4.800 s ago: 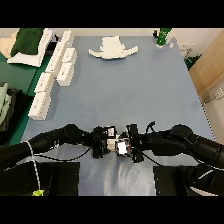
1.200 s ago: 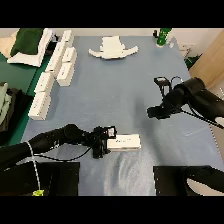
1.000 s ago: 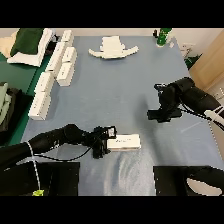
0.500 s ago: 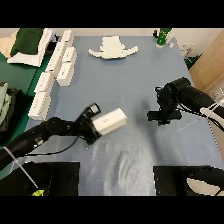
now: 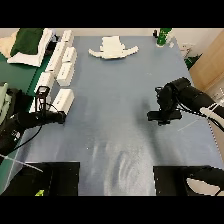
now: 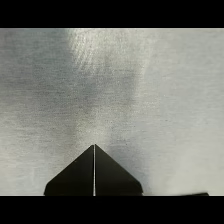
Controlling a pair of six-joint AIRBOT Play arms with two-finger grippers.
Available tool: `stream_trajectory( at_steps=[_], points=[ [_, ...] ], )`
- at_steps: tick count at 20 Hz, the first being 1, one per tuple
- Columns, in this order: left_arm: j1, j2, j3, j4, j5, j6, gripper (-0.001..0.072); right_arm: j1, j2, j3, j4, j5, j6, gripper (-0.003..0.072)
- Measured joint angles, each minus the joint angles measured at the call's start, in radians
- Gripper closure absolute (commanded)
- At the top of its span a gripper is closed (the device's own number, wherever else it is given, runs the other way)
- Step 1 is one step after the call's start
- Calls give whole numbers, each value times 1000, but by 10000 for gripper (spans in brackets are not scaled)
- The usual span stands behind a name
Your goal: Fold the box.
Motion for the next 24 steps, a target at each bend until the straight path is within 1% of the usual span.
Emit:
stream_trajectory(
  at_steps=[3, 6, 11, 15, 19, 21, 24],
  points=[
    [34, -99, 35, 4, 66, -19, 268, 0, 0, 0, 0, 0, 0, 679],
    [18, -237, 124, -3, 116, -28, 269, 0, 0, 0, 0, 0, 0, 679],
    [-41, -497, 364, -25, 153, -34, 268, 0, 0, 0, 0, 0, 0, 679],
    [-48, -665, 547, -30, 156, -56, 269, 0, 0, 0, 0, 0, 0, 679],
    [-48, -767, 669, -30, 148, -65, 268, 0, 0, 0, 0, 0, 0, 679],
    [-48, -797, 705, -28, 147, -66, 268, 0, 0, 0, 0, 0, 0, 679],
    [-47, -818, 732, -25, 144, -66, 269, 0, 0, 0, 0, 0, 0, 679]
  ],
)
